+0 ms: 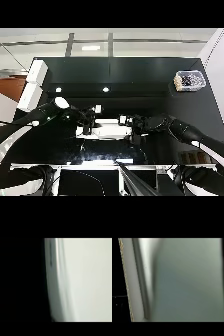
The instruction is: Fold the box and place the chain.
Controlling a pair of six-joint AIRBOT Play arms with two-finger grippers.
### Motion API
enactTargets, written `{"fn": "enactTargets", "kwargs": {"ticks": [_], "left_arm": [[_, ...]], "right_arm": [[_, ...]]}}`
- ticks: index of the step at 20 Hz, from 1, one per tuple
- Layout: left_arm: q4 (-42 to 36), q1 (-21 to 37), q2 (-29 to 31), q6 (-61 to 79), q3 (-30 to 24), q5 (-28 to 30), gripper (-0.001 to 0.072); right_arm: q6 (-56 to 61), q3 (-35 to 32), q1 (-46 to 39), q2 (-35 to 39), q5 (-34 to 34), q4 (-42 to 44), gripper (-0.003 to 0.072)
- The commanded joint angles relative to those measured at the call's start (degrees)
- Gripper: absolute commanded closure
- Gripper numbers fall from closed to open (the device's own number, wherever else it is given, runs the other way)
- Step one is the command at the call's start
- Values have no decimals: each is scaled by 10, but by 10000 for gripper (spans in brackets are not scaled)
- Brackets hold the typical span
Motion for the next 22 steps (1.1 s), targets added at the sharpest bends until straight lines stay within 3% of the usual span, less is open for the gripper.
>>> {"fn": "enactTargets", "kwargs": {"ticks": [1, 2, 4, 5, 10, 11, 12, 14, 16, 18, 22], "left_arm": [[-10, 2, 6, -4, 9, -12, 334], [-10, 5, 13, -14, 12, -12, 316], [-10, 17, 32, -35, 17, -13, 156], [-10, 24, 44, -55, 17, -14, 124], [9, 90, 125, -175, 18, -105, 129], [10, 106, 144, -229, 18, -132, 152], [9, 120, 160, -289, 18, -156, 264], [9, 137, 179, -370, 18, -216, 683], [9, 125, 180, -383, 16, -281, 685], [3, 88, 180, -402, 0, -271, 685], [-99, 23, 171, -401, -56, -95, 685]], "right_arm": [[0, 0, 0, 0, 0, -3, 210], [0, 0, 0, 0, 0, -4, 209], [1, 0, 0, 0, 3, -4, 210], [1, 0, 0, 0, 4, -4, 209], [1, 0, 0, 0, 11, -4, 210], [1, 0, 1, 0, 10, -3, 209], [1, 0, 1, 0, 9, -3, 209], [1, 0, 1, 0, 9, -4, 209], [1, 0, 1, 0, 10, -4, 209], [1, 0, 1, 0, 11, -4, 210], [1, 0, 1, 0, 7, -4, 210]]}}
